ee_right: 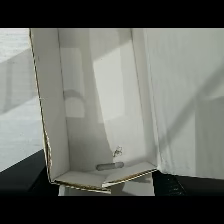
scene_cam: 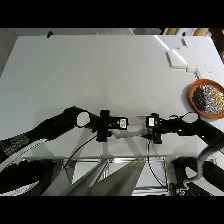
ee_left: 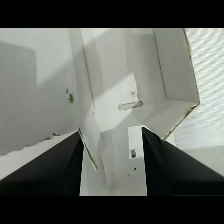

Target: Fold the box and place the chain.

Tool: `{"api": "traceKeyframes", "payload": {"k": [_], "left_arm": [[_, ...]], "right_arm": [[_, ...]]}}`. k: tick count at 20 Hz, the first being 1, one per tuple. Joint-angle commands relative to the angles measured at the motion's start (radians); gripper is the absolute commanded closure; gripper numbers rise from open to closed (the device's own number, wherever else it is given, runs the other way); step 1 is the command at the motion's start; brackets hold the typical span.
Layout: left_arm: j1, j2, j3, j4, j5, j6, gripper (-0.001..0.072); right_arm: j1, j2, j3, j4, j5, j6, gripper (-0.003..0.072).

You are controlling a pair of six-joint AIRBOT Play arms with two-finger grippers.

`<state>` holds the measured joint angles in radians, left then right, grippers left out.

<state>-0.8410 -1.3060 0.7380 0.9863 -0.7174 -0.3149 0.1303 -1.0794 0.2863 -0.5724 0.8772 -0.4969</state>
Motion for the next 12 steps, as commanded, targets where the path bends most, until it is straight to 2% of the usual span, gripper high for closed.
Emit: {"api": "traceKeyframes", "payload": {"k": [1, 6, 7, 11, 12], "left_arm": [[0.024, 0.003, 0.0, 0.004, -0.043, 0.005, 0.0327], [0.072, 0.044, 0.0, 0.046, -0.102, 0.005, 0.0311], [0.072, 0.05, 0.0, 0.047, -0.103, 0.005, 0.0277], [0.06, 0.05, -0.001, 0.043, -0.114, 0.005, 0.0233], [0.056, 0.05, -0.001, 0.035, -0.119, 0.004, 0.0203]], "right_arm": [[-0.001, 0.001, 0.001, 0.001, -0.002, 0.002, 0.0231], [-0.001, 0.001, 0.001, 0.002, -0.002, 0.002, 0.0231], [0.0, 0.001, 0.001, 0.002, -0.002, 0.002, 0.0231], [0.0, 0.001, 0.001, 0.002, -0.002, 0.002, 0.0231], [0.0, 0.001, 0.001, 0.002, -0.002, 0.002, 0.0231]]}}
